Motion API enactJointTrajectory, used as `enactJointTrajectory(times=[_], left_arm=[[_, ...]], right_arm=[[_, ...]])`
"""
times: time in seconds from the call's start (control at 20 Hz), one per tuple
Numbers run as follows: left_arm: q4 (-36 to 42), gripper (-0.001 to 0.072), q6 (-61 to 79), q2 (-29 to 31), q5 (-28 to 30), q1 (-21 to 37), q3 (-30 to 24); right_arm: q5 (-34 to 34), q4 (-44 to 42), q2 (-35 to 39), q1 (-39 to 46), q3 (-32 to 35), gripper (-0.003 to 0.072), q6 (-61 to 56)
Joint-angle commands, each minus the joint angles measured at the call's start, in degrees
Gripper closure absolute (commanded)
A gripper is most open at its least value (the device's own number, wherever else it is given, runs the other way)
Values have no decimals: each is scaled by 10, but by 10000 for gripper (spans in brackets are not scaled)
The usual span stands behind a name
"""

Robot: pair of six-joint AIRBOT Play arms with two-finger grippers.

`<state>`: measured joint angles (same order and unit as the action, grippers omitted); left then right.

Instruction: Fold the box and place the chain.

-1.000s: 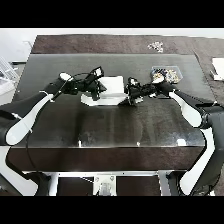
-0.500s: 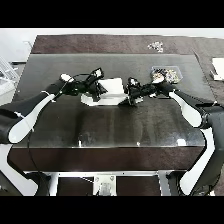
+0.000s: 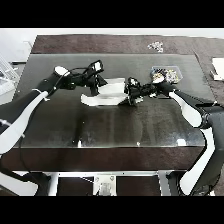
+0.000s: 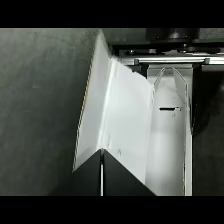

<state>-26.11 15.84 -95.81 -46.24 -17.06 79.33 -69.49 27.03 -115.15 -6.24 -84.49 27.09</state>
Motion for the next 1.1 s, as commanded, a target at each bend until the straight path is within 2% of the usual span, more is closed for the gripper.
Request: enactJointTrajectory(times=[0.0,0.1,0.15,0.2,0.25,0.4,0.55,0.75,1.05], left_arm=[[-75,690,-40,53,-35,10,1],[-119,686,-68,71,-77,22,1],[-143,496,-84,75,-99,30,1],[-164,161,-111,75,-117,38,0],[-186,97,-146,75,-121,43,-2],[-257,102,-180,68,-139,47,-2],[-277,102,-191,46,-146,47,-3],[-276,103,-199,2,-142,46,-3],[-250,103,-191,-30,-130,46,-3]], right_arm=[[0,0,0,0,0,211,0],[0,0,0,0,0,211,0],[0,0,0,0,0,210,0],[0,0,0,0,0,211,0],[0,0,0,0,0,211,0],[0,0,0,0,0,210,0],[0,0,0,0,0,211,0],[0,0,0,0,0,210,0],[0,0,0,0,0,211,0]])
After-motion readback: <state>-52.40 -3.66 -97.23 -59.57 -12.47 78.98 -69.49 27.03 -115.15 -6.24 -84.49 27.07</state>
